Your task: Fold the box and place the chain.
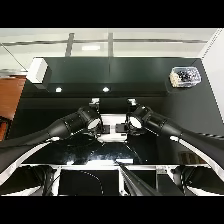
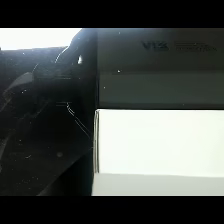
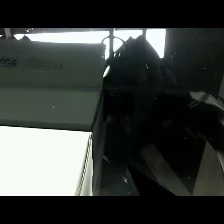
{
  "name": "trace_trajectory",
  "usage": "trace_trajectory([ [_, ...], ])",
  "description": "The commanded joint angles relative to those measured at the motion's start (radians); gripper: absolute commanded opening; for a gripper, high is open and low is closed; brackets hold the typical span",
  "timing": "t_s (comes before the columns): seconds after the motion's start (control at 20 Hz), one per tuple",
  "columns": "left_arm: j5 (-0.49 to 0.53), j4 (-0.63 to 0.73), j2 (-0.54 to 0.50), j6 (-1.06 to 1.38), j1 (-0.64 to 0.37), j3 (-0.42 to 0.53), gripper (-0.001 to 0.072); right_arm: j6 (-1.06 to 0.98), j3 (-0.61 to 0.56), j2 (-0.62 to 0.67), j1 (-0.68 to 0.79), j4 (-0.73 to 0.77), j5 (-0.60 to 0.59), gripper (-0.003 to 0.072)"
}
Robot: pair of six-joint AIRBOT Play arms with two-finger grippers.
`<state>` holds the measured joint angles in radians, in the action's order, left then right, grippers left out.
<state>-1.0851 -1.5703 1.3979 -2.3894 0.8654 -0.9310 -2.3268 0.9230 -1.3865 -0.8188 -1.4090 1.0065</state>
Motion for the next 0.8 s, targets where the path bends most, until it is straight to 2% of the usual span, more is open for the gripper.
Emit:
trace_trajectory([
  [0.0, 0.010, 0.007, 0.000, -0.001, 0.000, 0.000, 0.0030, 0.021, 0.001, 0.024, 0.003, 0.005, 0.005, 0.0345],
  [0.3, 0.018, 0.005, 0.000, -0.001, 0.000, 0.000, 0.0031, 0.087, 0.001, 0.211, 0.076, 0.014, 0.024, 0.0345],
  [0.5, 0.033, 0.007, 0.000, -0.001, -0.001, 0.000, 0.0031, 0.237, 0.001, 0.399, 0.230, 0.008, 0.092, 0.0345],
  [0.6, 0.032, 0.007, 0.000, 0.000, -0.001, 0.000, 0.0031, 0.316, 0.001, 0.470, 0.333, -0.109, 0.135, 0.0345],
  [0.75, 0.033, 0.007, 0.000, 0.000, -0.001, 0.000, 0.0031, 0.328, -0.013, 0.490, 0.454, -0.525, 0.181, 0.0345],
])
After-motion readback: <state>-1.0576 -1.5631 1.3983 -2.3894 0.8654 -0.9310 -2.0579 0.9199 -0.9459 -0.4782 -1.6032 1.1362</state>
